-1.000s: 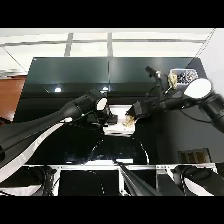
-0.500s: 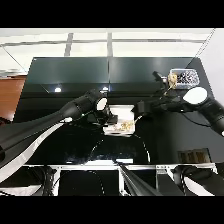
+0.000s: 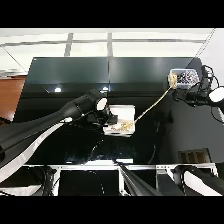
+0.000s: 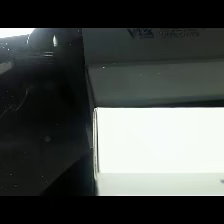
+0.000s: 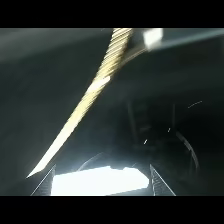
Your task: Fold the box and place the chain.
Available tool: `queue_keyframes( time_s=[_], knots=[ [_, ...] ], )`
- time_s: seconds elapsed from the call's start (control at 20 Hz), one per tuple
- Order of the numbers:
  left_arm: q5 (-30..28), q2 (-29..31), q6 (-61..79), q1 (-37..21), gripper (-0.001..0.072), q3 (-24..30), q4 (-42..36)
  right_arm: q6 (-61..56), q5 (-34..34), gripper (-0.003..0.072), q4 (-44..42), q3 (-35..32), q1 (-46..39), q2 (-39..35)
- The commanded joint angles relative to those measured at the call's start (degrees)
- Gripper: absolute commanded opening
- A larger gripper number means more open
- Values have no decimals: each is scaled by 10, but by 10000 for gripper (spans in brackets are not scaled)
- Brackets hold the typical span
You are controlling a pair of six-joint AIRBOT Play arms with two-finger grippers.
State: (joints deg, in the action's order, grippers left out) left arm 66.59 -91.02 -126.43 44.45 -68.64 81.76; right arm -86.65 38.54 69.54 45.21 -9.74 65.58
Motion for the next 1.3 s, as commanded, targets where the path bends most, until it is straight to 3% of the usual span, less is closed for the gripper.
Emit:
queue_keyframes(
  time_s=[0.0,0.25,0.5,0.65,0.9,1.25],
  knots=[
    [0,0,0,0,30,0,0,-45,-116,718,-18,6,-15,67],
    [0,0,0,0,30,0,0,-44,-42,716,-84,130,-8,210],
    [1,0,0,0,30,0,0,-25,-23,695,-85,191,11,267],
    [1,0,0,0,30,0,0,-23,4,21,-81,194,12,265],
    [0,0,0,0,30,0,0,58,95,13,-80,194,12,195],
    [1,0,0,0,30,0,0,108,222,12,-96,194,13,-111]
  ],
)
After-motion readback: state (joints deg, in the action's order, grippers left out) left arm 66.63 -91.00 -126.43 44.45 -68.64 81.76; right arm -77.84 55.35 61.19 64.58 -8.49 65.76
